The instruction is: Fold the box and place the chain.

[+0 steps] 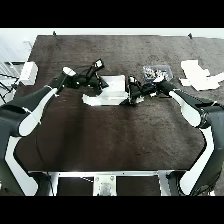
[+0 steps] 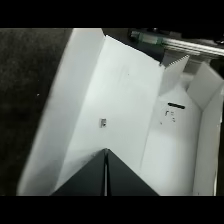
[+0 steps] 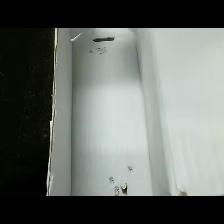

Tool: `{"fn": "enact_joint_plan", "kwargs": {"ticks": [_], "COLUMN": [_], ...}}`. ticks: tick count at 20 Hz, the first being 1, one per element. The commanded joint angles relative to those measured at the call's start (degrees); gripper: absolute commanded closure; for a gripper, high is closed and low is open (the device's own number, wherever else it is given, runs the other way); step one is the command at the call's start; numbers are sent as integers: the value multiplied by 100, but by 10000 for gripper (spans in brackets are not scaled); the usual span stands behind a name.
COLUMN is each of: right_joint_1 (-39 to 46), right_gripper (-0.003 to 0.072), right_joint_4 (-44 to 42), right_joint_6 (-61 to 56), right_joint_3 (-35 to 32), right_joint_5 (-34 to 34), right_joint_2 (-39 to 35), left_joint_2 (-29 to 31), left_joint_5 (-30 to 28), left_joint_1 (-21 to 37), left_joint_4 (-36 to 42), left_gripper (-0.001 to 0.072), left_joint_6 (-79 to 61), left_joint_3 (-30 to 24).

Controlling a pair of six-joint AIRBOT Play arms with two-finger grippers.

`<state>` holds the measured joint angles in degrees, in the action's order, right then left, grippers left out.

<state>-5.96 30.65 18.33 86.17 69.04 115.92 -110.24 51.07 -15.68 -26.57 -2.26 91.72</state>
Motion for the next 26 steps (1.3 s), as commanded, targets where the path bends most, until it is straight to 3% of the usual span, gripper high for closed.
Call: {"fn": "enact_joint_plan", "kwargs": {"ticks": [1,2,4,6,11,17,26], "right_joint_1": [-2,-2,-2,-2,-2,-2,-2], "right_gripper": [97,97,98,97,97,97,97], "right_joint_4": [-2,-2,-2,-2,-2,-2,-2], "right_joint_6": [-2,-2,-2,-2,-2,-2,-2], "right_joint_3": [-2,-2,-2,-2,-2,-2,-2], "right_joint_5": [0,0,0,0,0,0,0], "right_joint_2": [0,0,0,0,0,0,0], "left_joint_2": [4,4,4,4,-13,-61,-164], "left_joint_5": [1412,1803,2277,2549,2531,1823,1681], "left_joint_1": [302,393,492,479,400,101,59], "left_joint_4": [-713,-990,-1572,-2105,-2470,-2763,-3069], "left_gripper": [690,627,8,124,123,122,123], "left_joint_6": [444,496,890,1036,1082,1075,750], "left_joint_3": [573,708,909,977,973,868,785]}}
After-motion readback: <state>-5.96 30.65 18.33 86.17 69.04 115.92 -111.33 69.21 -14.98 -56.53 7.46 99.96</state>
